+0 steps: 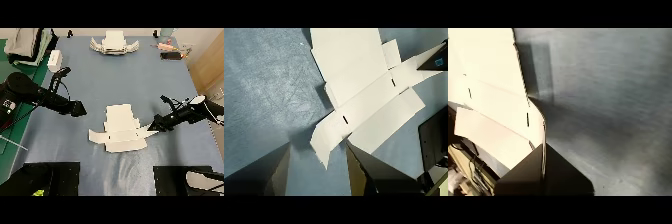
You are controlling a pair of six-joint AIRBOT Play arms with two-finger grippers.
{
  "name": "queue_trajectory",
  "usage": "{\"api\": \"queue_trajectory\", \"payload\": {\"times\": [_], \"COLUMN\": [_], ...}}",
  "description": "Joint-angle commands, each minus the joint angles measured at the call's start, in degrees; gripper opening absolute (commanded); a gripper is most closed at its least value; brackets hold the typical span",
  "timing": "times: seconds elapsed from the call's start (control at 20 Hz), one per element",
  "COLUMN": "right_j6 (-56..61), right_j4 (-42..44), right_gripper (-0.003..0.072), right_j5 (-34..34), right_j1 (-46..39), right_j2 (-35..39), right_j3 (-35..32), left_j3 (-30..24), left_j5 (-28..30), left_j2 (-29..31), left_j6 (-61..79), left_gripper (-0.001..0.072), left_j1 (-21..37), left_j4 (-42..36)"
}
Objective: Fold the box.
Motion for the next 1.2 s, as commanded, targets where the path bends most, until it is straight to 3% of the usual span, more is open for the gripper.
{"api": "queue_trajectory", "payload": {"times": [0.0, 0.15, 0.25, 0.7, 1.15], "right_j6": [-7.34, -9.53, -9.51, -9.4, -9.01], "right_j4": [1.51, 1.62, 1.25, 2.95, 3.91], "right_gripper": [0.0002, 0.0002, 0.0002, 0.0002, 0.0002], "right_j5": [-4.04, -16.48, -20.98, -21.33, -22.21], "right_j1": [3.02, 7.93, 10.27, 14.56, 15.39], "right_j2": [2.69, 11.15, 15.26, 16.72, 16.7], "right_j3": [-1.36, -6.8, -9.25, -9.55, -9.44], "left_j3": [-0.02, -0.02, -0.02, 0.0, 3.1], "left_j5": [0.48, 0.94, 2.89, 6.95, 9.64], "left_j2": [-0.61, -3.67, -6.86, -26.29, -33.2], "left_j6": [-2.01, -1.95, -1.66, 12.87, 21.11], "left_gripper": [0.0533, 0.0534, 0.0533, 0.0533, 0.0533], "left_j1": [0.07, 0.07, 0.07, 0.0, -3.02], "left_j4": [0.04, 0.02, -0.09, -18.36, -23.85]}}
